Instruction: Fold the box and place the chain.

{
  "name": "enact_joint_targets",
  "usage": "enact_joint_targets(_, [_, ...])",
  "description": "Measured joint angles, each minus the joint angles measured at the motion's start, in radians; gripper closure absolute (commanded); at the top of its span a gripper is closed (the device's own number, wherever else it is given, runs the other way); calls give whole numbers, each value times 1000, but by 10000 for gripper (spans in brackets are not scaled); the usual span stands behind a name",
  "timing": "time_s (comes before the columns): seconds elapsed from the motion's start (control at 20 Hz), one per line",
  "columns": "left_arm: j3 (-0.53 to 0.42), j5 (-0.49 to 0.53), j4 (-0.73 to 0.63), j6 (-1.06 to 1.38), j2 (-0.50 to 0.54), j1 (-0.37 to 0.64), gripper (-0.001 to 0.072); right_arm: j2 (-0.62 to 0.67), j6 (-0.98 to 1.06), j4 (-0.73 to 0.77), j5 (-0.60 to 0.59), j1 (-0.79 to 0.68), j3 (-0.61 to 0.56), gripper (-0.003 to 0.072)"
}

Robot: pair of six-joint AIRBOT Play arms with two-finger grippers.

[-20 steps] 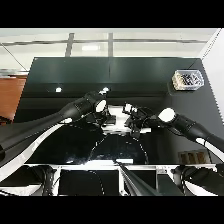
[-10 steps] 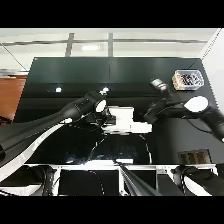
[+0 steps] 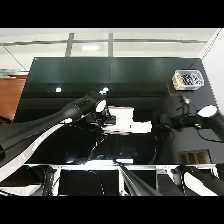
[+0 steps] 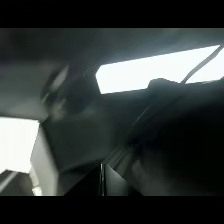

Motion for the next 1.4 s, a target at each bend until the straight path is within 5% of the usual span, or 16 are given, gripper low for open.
enact_joint_targets(0.3, [0,-1,1,0,0,0,681,-128,-187,253,14,136,39,668])
enact_joint_targets(0.35, [0,-1,0,0,0,0,681,-135,-208,269,40,138,63,546])
enact_joint_targets(0.4, [0,-1,0,0,0,0,681,-139,-222,278,67,138,87,263])
enact_joint_targets(0.45, [0,-1,0,0,0,0,681,-143,-235,289,98,140,109,128])
enact_joint_targets(0.75, [0,-2,0,0,0,0,681,-150,-260,312,177,185,163,147])
enact_joint_targets(0.95, [0,-2,0,0,0,0,681,-151,-237,318,121,259,171,148])
enact_joint_targets(1.05, [0,-2,0,0,0,0,681,-151,-212,317,85,295,174,267])
enact_joint_targets(1.4, [0,-3,1,0,0,0,681,-151,-10,170,-15,415,236,273])
